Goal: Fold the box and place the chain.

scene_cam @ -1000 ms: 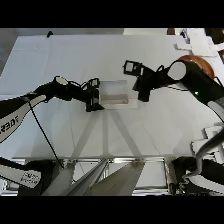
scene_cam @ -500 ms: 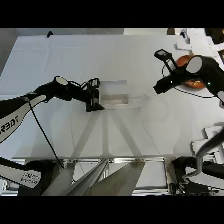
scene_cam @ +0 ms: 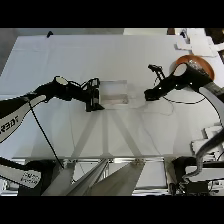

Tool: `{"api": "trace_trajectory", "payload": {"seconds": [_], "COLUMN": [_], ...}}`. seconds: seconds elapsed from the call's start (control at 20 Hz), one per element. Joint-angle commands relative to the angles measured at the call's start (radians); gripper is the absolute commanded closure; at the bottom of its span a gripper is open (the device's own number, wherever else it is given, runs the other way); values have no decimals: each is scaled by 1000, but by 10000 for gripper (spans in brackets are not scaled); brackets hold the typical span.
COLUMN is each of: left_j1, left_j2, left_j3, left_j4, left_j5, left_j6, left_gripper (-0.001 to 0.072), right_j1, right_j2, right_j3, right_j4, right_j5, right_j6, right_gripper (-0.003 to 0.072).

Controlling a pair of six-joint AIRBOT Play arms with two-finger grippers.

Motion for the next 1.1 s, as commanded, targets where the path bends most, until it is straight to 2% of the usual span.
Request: {"api": "trace_trajectory", "payload": {"seconds": [0.0,0.2,0.3,0.35,0.4,0.55,0.6,0.75,0.9,1.05], "left_j1": [0,0,0,0,0,0,0,0,0,0], "left_j2": [-1,-1,-1,-1,-1,-1,-1,-1,-1,-1], "left_j3": [0,0,0,0,0,0,0,0,0,0], "left_j4": [0,0,0,0,0,0,0,0,0,0], "left_j5": [0,0,0,0,0,0,0,0,0,0], "left_j6": [0,0,0,0,0,0,0,0,0,0], "left_gripper": [501,501,501,501,501,501,501,501,501,501], "right_j1": [21,26,34,40,48,67,67,32,-46,-83], "right_j2": [-39,-40,-40,-40,-40,-31,-24,29,91,97], "right_j3": [-8,-33,-35,-35,-35,-35,-35,-35,-35,-50], "right_j4": [54,214,238,240,246,261,254,230,176,106], "right_j5": [0,-3,-8,-7,0,6,0,-15,-23,-34], "right_j6": [-14,-114,-117,-117,-118,-127,-127,-127,-127,-113], "right_gripper": [673,672,671,630,553,532,538,671,671,672]}}
